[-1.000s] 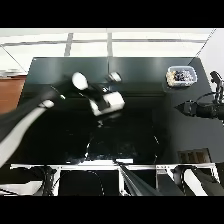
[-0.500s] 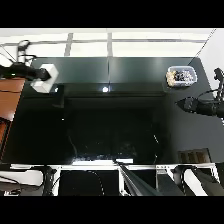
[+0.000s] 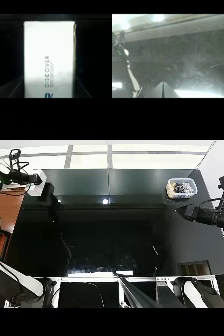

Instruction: Fold the box and place the chain.

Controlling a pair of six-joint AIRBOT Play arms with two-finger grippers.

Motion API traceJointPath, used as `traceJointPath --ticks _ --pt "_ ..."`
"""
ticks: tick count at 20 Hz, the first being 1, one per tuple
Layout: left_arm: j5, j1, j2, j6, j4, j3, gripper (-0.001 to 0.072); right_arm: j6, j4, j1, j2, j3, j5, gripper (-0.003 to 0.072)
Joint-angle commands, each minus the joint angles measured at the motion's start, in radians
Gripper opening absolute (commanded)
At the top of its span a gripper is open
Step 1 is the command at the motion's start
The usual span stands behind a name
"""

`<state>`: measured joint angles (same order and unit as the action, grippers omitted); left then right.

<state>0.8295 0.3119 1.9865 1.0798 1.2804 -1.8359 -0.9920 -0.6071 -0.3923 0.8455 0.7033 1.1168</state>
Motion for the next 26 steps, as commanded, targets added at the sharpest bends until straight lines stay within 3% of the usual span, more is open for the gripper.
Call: traceJointPath --ticks 1,2,5,6,7,8,10,11,14,16,17,19,22,26 --pt "0.013 -0.022 0.031 0.008 0.030 -0.116 0.0714 0.000 0.013 0.003 0.000 0.000 0.001 0.0014" --pt "0.057 -0.027 0.017 0.068 0.029 -0.167 0.0713 0.000 0.013 0.017 0.000 0.000 0.000 0.0015" --pt "0.335 -0.045 -0.011 0.267 0.015 -0.280 0.0686 -0.007 -0.012 0.144 0.000 0.000 -0.045 0.0014" --pt "0.418 -0.053 -0.040 0.324 0.013 -0.276 0.0509 -0.008 -0.047 0.204 0.000 0.000 -0.093 0.0014" --pt "0.497 -0.062 -0.075 0.347 -0.001 -0.255 0.0150 -0.016 -0.085 0.254 0.000 0.000 -0.130 0.0014" --pt "0.567 -0.075 -0.118 0.338 -0.044 -0.213 0.0027 -0.039 -0.128 0.296 0.000 0.000 -0.161 0.0014" --pt "0.610 -0.127 -0.233 0.338 -0.117 -0.069 0.0025 -0.048 -0.206 0.344 0.001 0.000 -0.190 0.0014" --pt "0.555 -0.177 -0.323 0.338 -0.114 0.045 0.0026 -0.048 -0.247 0.355 0.001 0.000 -0.206 0.0014" --pt "0.174 -0.350 -0.668 0.311 -0.110 0.501 0.0026 -0.048 -0.374 0.358 0.001 -0.013 -0.290 0.0014" --pt "-0.068 -0.463 -0.889 0.273 -0.008 0.841 0.0026 -0.042 -0.443 0.358 0.001 -0.056 -0.382 0.0015" --pt "-0.144 -0.504 -0.986 0.306 0.057 0.996 0.0027 -0.038 -0.478 0.358 0.001 -0.073 -0.405 0.0015" --pt "-0.188 -0.523 -1.139 0.351 0.067 1.200 0.0027 -0.033 -0.505 0.357 0.001 -0.075 -0.395 0.0015" --pt "-0.196 -0.523 -1.292 0.364 0.066 1.323 0.0029 -0.033 -0.505 0.357 0.000 -0.075 -0.396 0.0015" --pt "-0.203 -0.523 -1.361 0.364 0.065 1.331 0.0029 -0.033 -0.505 0.357 0.001 -0.075 -0.396 0.0015"
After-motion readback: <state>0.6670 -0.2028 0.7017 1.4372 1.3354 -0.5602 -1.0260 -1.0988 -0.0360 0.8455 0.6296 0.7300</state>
